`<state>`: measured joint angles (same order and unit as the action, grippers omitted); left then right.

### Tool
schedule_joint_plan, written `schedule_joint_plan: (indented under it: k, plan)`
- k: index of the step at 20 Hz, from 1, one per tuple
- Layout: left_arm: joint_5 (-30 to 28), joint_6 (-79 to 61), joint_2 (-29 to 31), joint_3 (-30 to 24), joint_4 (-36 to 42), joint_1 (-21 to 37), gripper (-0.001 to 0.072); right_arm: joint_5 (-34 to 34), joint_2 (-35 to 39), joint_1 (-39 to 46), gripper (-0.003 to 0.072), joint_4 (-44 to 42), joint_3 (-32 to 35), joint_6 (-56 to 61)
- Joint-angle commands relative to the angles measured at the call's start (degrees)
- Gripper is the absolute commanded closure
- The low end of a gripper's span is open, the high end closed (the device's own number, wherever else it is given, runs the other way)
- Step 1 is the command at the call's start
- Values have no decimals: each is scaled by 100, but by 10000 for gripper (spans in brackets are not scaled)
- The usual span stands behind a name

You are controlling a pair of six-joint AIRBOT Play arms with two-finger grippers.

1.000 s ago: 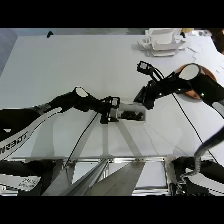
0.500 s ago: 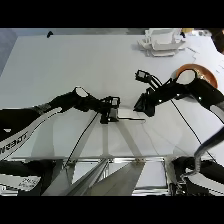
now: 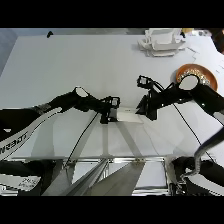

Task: Fold the box and place the chain.

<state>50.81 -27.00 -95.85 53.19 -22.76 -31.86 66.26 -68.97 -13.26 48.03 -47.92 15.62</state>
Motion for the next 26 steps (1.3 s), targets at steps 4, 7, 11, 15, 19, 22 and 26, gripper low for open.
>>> schedule_joint_plan:
  k: [4, 7, 11, 15, 19, 22, 26]
  plan:
    - [0, 4, 2, 0, 0, 4, 504, -98, 184, -352, 387, 278, 26, -245]
    - [0, 4, 2, 0, 0, 4, 504, -236, 184, -549, 387, 658, 26, -240]
    - [0, 4, 2, 0, 0, 4, 504, -393, 184, -586, 364, 977, 26, -238]
    - [0, 4, 2, 0, 0, 4, 504, -752, 190, -597, 397, 1021, 24, -219]
    - [0, 4, 2, 0, 0, 4, 504, -627, 195, -597, 525, 1019, 24, -219]
    - [0, 4, 2, 0, 0, 4, 504, -507, 195, -597, 592, 1021, 24, -219]
    - [0, 4, 2, 0, 0, 4, 504, -533, 192, -597, 592, 1005, 26, -216]
